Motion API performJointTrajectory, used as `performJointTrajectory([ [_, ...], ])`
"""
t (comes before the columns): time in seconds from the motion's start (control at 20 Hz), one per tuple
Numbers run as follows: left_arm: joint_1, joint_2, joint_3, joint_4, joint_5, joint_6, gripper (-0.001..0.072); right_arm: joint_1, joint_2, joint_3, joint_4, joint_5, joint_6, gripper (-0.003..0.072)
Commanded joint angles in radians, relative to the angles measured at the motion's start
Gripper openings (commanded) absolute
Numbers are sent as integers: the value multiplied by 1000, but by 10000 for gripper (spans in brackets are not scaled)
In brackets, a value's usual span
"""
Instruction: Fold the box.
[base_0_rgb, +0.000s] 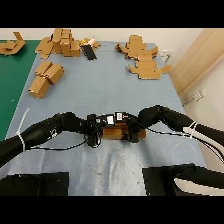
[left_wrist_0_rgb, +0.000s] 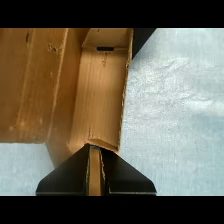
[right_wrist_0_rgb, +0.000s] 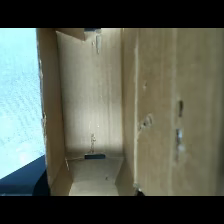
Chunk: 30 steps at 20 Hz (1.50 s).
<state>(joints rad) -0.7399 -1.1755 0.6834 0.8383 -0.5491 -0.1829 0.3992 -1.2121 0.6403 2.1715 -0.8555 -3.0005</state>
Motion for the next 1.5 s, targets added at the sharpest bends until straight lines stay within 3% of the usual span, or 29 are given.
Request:
performJointTrajectory([
  [0.0,24,16,-2,95,-57,-121,102,1,0,0,0,1,0,497],
  [0.15,83,16,-17,105,-87,-150,103,1,0,0,0,1,0,498],
  [0.35,125,16,-18,106,-14,-116,110,1,0,0,0,1,0,497],
  [0.4,124,16,-18,105,9,-80,188,1,0,0,0,1,0,497],
  [0.45,122,16,-18,97,19,-41,353,1,0,0,0,1,0,498],
  [0.5,118,16,-18,64,16,-6,427,1,0,0,0,1,0,497],
  [0.95,116,13,-18,-146,-84,228,426,1,0,0,-2,1,0,497],
  [1.15,116,-16,-18,-163,-89,274,424,1,0,0,-2,1,0,498],
  [1.25,116,-21,-18,-162,-93,274,167,1,0,0,-2,1,0,497],
  [1.45,116,-22,-18,-163,-80,291,166,1,0,0,-2,1,0,497],
])
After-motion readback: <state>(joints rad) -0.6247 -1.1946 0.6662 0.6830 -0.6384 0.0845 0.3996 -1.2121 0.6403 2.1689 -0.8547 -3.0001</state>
